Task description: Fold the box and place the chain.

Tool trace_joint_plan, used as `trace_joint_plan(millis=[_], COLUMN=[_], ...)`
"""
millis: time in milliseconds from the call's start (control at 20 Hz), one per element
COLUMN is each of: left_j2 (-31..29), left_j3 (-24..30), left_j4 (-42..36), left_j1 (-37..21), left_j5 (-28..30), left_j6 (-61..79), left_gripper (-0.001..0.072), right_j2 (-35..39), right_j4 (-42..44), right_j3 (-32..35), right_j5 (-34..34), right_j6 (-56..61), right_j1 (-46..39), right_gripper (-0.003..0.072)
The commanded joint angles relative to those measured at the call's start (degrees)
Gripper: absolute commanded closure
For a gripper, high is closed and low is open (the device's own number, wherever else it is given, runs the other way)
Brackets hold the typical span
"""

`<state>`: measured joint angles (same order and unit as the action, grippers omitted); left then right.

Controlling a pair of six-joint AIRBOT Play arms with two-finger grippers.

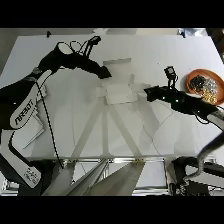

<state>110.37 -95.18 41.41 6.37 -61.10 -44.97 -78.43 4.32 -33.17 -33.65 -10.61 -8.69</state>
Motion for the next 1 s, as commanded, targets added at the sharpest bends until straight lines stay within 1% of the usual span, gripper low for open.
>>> trace_joint_plan(millis=[0,100,250,300,350,400,500,550,600,650,700,950], left_j2=[1.70,1.73,1.86,1.99,2.08,2.08,2.08,2.08,2.08,2.08,2.08,1.99], left_j3=[-0.66,-0.66,-0.66,-0.66,-0.66,-0.66,-0.66,-0.66,-0.66,-0.66,-0.66,-0.66], left_j4=[0.00,-0.04,0.20,0.20,0.46,1.18,2.99,2.95,2.99,3.15,3.26,3.21], left_j1=[1.11,1.11,1.18,1.29,1.57,1.88,2.29,2.40,2.51,2.60,2.73,3.10], left_j5=[3.39,3.04,-0.17,-1.66,-3.48,-4.79,-5.35,-5.38,-5.51,-5.64,-5.62,-5.38], left_j6=[-0.46,-0.37,2.40,3.56,5.33,7.13,7.74,7.96,8.52,9.14,9.18,9.16], left_gripper=[0.0011,0.0013,0.0017,0.0037,0.0082,0.0094,0.0223,0.0328,0.0504,0.0650,0.0695,0.0695], right_j2=[-0.02,-0.02,0.00,-0.02,-0.02,0.00,-0.02,-0.02,-0.02,0.00,-0.02,-0.02], right_j4=[0.02,0.02,0.00,0.00,0.00,0.00,0.00,0.00,0.00,0.00,0.02,0.00], right_j3=[0.02,0.02,0.02,0.02,0.02,0.02,0.02,0.02,0.02,0.02,0.02,0.02], right_j5=[0.00,0.00,0.00,0.00,0.00,0.00,0.00,0.00,0.00,0.00,0.00,0.00], right_j6=[0.02,0.02,0.02,0.02,0.02,0.02,0.02,0.02,0.02,0.02,0.02,0.02], right_j1=[-0.02,0.00,0.00,-0.02,0.00,-0.02,0.00,-0.02,-0.02,0.00,0.00,0.00], right_gripper=[0.0674,0.0674,0.0674,0.0674,0.0674,0.0674,0.0674,0.0674,0.0674,0.0674,0.0674,0.0674])
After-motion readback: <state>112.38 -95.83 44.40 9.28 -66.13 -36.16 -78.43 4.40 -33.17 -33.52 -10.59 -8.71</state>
